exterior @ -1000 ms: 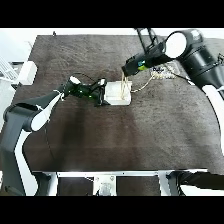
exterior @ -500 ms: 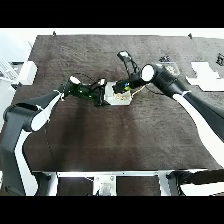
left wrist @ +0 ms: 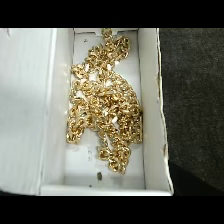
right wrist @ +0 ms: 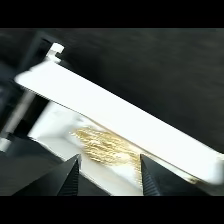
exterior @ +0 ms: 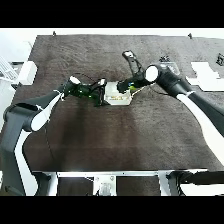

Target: Fold the box and place the chain.

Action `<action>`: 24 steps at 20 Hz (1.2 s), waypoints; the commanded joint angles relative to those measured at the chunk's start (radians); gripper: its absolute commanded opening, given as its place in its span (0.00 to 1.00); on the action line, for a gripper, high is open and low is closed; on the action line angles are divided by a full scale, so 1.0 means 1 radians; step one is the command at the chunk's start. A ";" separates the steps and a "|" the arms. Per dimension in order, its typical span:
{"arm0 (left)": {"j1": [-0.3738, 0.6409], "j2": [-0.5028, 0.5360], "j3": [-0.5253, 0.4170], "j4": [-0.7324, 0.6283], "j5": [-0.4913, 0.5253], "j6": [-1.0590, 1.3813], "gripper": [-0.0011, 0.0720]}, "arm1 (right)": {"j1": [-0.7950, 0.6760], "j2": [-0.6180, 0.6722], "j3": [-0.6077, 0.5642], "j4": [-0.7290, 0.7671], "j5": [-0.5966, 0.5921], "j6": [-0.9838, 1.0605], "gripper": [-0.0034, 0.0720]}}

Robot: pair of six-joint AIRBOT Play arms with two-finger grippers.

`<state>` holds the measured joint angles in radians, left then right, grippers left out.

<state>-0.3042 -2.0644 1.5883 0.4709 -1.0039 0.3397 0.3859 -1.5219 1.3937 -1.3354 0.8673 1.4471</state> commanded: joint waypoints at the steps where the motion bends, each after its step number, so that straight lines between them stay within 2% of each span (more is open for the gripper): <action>1: 0.000 0.000 0.000 0.000 0.000 0.000 0.50 | -0.095 0.055 -0.002 -0.109 0.050 0.024 0.63; 3: 0.000 0.000 0.000 0.000 0.000 0.000 0.50 | -0.198 0.050 -0.028 -0.109 0.015 0.067 0.63; 6: 0.000 0.000 0.000 0.000 0.000 0.000 0.50 | -0.344 -0.006 -0.093 -0.066 -0.121 0.089 0.65; 9: 0.000 0.000 0.000 0.000 0.000 0.000 0.50 | -0.446 -0.114 -0.087 0.088 -0.214 0.029 0.66; 11: 0.000 0.000 0.000 0.000 0.000 0.000 0.50 | -0.481 -0.174 -0.082 0.224 -0.278 -0.082 0.66; 16: 0.000 0.000 0.000 0.000 0.000 0.000 0.50 | -0.500 -0.339 0.058 0.539 -0.260 -0.359 0.69; 18: 0.000 0.000 0.000 0.000 0.000 0.000 0.50 | -0.500 -0.401 0.127 0.550 -0.223 -0.364 0.69; 21: 0.000 0.000 0.000 0.000 0.000 0.000 0.50 | -0.513 -0.461 0.205 0.587 -0.180 -0.419 0.59; 24: 0.000 0.000 0.000 0.000 0.000 0.001 0.50 | -0.531 -0.499 0.244 0.662 -0.145 -0.484 0.60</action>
<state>-0.3042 -2.0644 1.5883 0.4709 -1.0039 0.3401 -0.1303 -1.9747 1.5883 -0.7628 0.6811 1.0412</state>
